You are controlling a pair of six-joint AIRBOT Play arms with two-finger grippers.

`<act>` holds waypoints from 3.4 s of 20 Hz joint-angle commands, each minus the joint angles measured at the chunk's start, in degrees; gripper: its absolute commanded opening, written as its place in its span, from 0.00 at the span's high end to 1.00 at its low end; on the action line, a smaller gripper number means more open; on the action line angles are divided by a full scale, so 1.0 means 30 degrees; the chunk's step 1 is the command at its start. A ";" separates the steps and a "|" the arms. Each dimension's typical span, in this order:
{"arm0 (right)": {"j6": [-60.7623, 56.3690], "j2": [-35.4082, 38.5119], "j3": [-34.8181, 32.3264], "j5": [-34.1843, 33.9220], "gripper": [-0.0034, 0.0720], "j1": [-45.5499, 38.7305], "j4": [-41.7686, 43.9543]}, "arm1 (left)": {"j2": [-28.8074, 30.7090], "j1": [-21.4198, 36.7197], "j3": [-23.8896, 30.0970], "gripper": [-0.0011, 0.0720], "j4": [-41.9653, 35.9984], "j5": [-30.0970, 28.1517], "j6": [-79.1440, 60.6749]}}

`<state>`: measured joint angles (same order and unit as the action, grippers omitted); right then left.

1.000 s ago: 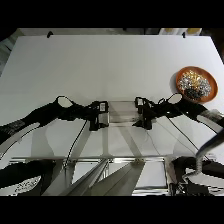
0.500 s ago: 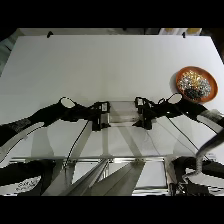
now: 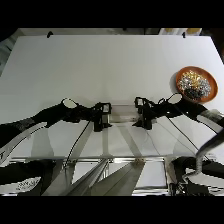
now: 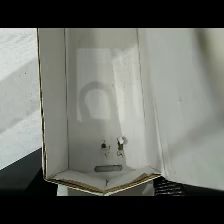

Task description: Fold the box and place the chain.

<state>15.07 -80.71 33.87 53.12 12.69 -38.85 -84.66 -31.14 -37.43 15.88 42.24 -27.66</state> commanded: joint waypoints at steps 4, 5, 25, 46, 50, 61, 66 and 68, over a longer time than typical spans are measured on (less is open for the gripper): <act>-0.0058 0.0000 0.0015 0.0015 0.43 0.0022 0.0022 | -0.0270 -0.0124 0.0015 0.45 -0.0058 -0.0153 -0.0138; -0.0058 0.0000 0.0015 0.0015 0.43 0.0015 0.0022 | -0.0270 -0.0124 0.0015 0.45 -0.0058 -0.0153 -0.0146; 0.0066 0.0000 0.0022 0.0138 0.36 0.0015 0.0080 | -0.0270 -0.0131 0.0015 0.45 -0.0066 -0.0080 -0.0146; -0.3344 0.9092 0.0022 0.5391 0.87 -0.3963 0.1005 | -0.0270 -0.0131 0.0015 0.45 -0.0066 -0.0007 -0.0138; -0.3395 0.9041 0.0022 0.2958 0.93 -0.0991 0.3271 | -0.0270 -0.0131 0.0015 0.45 -0.0066 -0.0015 -0.0146; -0.9581 0.4444 0.0022 -0.6047 0.93 0.0903 0.2892 | -0.0270 -0.0131 0.0015 0.45 -0.0066 -0.0007 -0.0146; -1.1584 0.3351 0.0022 -0.5574 0.93 0.0903 0.0590 | -0.0270 -0.0131 0.0015 0.45 -0.0066 -0.0015 -0.0146; -1.1591 0.3366 0.0022 -0.5246 0.93 0.0903 0.0597 | -0.0270 -0.0131 0.0015 0.45 -0.0066 -0.0007 -0.0146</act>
<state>-17.43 -69.71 33.93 36.62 15.33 -34.72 -85.52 -31.55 -37.41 15.62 42.24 -28.05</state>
